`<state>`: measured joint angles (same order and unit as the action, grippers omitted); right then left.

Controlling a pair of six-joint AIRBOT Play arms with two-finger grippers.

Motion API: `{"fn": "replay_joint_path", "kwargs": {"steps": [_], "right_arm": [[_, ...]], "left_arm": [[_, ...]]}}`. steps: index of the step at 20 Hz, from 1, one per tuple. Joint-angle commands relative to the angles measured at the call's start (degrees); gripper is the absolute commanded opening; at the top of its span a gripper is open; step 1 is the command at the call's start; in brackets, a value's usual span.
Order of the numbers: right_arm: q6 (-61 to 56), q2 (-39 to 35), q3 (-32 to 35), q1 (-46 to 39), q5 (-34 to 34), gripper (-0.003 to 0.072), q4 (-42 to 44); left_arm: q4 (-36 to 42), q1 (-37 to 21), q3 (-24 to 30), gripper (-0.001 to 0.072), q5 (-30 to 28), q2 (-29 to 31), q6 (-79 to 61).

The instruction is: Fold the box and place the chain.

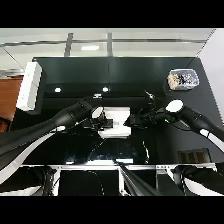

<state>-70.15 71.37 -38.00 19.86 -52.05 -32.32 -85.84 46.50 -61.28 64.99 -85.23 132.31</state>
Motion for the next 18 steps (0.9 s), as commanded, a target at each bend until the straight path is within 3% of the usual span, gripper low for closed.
{"fn": "replay_joint_path", "kwargs": {"steps": [1,5,11,14,16,18], "right_arm": [[-7.19,0.00,-0.68,3.61,4.76,0.0475,-6.05],[-12.66,0.02,-0.83,6.62,8.39,0.0475,-8.83],[-30.12,0.13,-5.44,11.72,7.96,0.0475,-27.32],[-36.35,2.60,-9.66,14.88,3.48,0.0474,-34.73],[-38.40,4.59,-12.07,16.48,0.52,0.0339,-37.42],[-41.07,5.16,-12.44,17.11,0.15,0.0339,-37.97]], "left_arm": [[0.00,-0.07,-0.02,0.0028,-0.02,-0.02,-0.07],[-0.02,-0.07,-0.02,0.0028,-0.07,-0.02,-0.07],[-0.02,-0.07,-0.02,0.0028,-0.07,-0.02,-0.07],[-0.02,-0.07,-0.02,0.0028,-0.02,-0.02,-0.07],[0.00,-0.07,-0.02,0.0028,-0.02,-0.02,-0.07],[-0.02,-0.07,-0.02,0.0028,-0.02,-0.02,-0.07]]}}
